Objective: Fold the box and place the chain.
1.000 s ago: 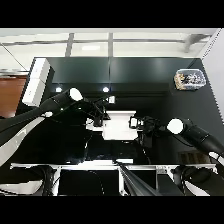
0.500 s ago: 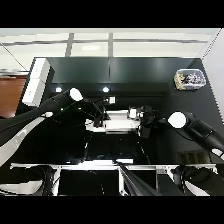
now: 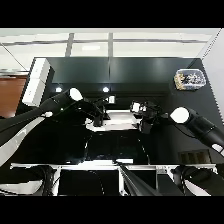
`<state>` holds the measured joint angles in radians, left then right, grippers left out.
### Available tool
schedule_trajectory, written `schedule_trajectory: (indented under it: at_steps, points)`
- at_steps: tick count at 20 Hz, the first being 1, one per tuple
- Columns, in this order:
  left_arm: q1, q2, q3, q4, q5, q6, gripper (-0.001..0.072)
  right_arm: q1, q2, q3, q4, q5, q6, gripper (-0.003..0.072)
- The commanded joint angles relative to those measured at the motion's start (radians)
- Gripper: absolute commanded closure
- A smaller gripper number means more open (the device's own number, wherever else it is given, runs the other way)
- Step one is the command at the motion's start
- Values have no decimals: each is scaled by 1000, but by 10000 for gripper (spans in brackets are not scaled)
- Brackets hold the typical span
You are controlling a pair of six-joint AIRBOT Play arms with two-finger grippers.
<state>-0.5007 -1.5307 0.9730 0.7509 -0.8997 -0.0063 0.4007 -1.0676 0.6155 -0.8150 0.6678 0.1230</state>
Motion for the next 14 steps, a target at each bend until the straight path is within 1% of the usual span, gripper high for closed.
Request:
schedule_trajectory:
  at_steps: [1, 4, 9, 12, 14]
  points:
    - [0, -1, 0, -4, -3, 0, 684, -29, -58, 1, 177, 37, -182, -19]
    - [0, -1, 0, -9, -2, 0, 684, -63, -110, 1, 214, 76, -254, -19]
    - [0, -1, 0, -11, -2, 0, 684, -43, -177, 0, 231, 110, -340, -19]
    - [0, -1, 0, -53, -2, 0, 684, -29, -193, 0, 224, 89, -344, -18]
    - [0, -1, 0, -56, -2, 0, 684, -31, -193, 0, 195, 80, -344, -18]
